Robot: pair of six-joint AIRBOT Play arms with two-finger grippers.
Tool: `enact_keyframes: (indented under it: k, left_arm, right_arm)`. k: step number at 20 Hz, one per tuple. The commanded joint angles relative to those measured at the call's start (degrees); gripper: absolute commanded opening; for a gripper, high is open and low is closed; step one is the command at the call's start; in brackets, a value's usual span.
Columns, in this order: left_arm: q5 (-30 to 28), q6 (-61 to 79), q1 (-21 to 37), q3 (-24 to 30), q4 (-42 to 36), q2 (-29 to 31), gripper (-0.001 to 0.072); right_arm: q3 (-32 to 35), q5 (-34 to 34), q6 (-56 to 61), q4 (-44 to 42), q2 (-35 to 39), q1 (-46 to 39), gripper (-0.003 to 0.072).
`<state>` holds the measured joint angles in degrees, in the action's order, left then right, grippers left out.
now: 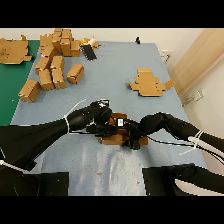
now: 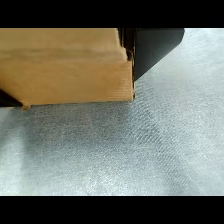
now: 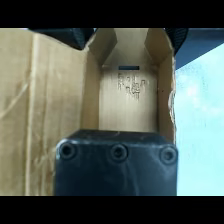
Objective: Fold the box.
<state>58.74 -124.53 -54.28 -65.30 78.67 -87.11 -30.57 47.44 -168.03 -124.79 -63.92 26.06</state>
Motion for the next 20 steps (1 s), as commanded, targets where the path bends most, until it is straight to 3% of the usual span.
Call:
enact_keyframes:
  k: [1, 3, 4, 5, 16, 20]
  left_arm:
    - [-0.22, 0.04, -0.04, -0.07, -1.99, -0.02, 0.0013]
    - [-0.26, 0.04, -0.02, -0.13, -2.14, -0.02, 0.0045]
    - [-0.24, 0.00, -0.02, -0.13, -2.21, 0.02, 0.0318]
    - [-0.22, -0.04, -0.02, -0.13, -2.23, 0.04, 0.0444]
    - [2.14, 0.17, 0.59, -0.83, -0.83, 3.96, 0.0447]
    - [6.36, 0.17, 1.40, -0.83, 0.63, 5.31, 0.0446]
  right_arm:
    - [0.00, -0.15, 0.00, -0.15, -0.04, 0.07, 0.0499]
    - [0.00, -0.15, 0.00, -0.13, -0.04, 0.07, 0.0499]
    - [0.00, -0.15, 0.00, -0.13, -0.04, 0.07, 0.0499]
    - [0.00, -0.15, 0.00, -0.15, -0.04, 0.07, 0.0499]
    - [0.00, 0.07, 0.00, -0.13, -0.04, 0.07, 0.0499]
    - [0.00, 0.09, 0.00, -0.13, -0.04, 0.07, 0.0500]
